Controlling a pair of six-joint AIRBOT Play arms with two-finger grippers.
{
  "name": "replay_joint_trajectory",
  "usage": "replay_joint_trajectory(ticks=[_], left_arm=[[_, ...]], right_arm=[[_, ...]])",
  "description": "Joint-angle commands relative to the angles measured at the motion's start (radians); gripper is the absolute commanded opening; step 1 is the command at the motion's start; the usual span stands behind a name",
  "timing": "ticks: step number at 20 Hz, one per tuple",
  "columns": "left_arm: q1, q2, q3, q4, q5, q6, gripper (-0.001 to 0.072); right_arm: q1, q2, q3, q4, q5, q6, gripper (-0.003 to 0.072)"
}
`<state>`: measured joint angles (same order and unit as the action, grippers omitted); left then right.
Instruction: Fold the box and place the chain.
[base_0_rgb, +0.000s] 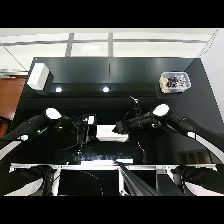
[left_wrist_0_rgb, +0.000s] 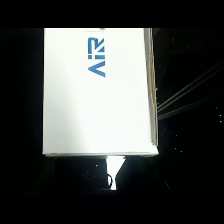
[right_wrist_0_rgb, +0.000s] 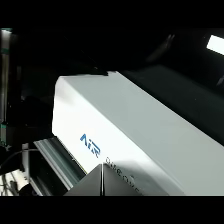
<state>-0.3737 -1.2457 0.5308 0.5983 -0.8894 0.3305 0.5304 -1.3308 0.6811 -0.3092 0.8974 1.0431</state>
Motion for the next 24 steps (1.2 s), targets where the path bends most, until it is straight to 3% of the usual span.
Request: replay_joint_trajectory(ticks=[1,3,6,7,8,9,13,16,19,24], left_arm=[[0.0,-0.001,0.0,0.003,0.002,-0.001,0.0271],[0.0,0.0,0.0,-0.004,0.009,-0.006,0.0295],[0.001,0.006,0.0,-0.007,0.018,-0.016,0.0297],[0.002,0.023,0.001,0.001,0.018,-0.058,0.0357],[0.008,0.042,0.001,0.006,0.018,-0.09,0.0585],[0.023,0.067,0.001,0.028,0.018,-0.151,0.0712],[0.097,0.217,0.001,0.175,-0.029,-0.432,0.0712],[0.114,0.287,0.026,0.183,-0.105,-0.547,0.0712],[-0.014,0.233,0.114,0.175,-0.1,-0.57,0.0711],[-0.239,0.01,0.305,0.179,-0.029,-0.54,0.0711]], right_arm=[[-0.001,-0.027,-0.002,-0.041,-0.008,-0.004,0.0015],[-0.003,-0.025,0.0,-0.038,0.0,-0.005,0.0015],[-0.05,0.018,0.063,-0.042,0.15,-0.058,0.0014],[-0.084,0.054,0.092,-0.051,0.207,-0.056,0.0014],[-0.121,0.098,0.116,-0.068,0.247,-0.044,0.0014],[-0.165,0.154,0.135,-0.091,0.272,-0.016,0.0014],[-0.354,0.38,0.146,-0.208,0.308,0.045,0.0015],[-0.452,0.461,0.145,-0.292,0.342,0.069,0.0015],[-0.478,0.465,0.145,-0.318,0.302,0.069,0.0015],[-0.478,0.465,0.145,-0.32,0.294,0.073,0.0015]])
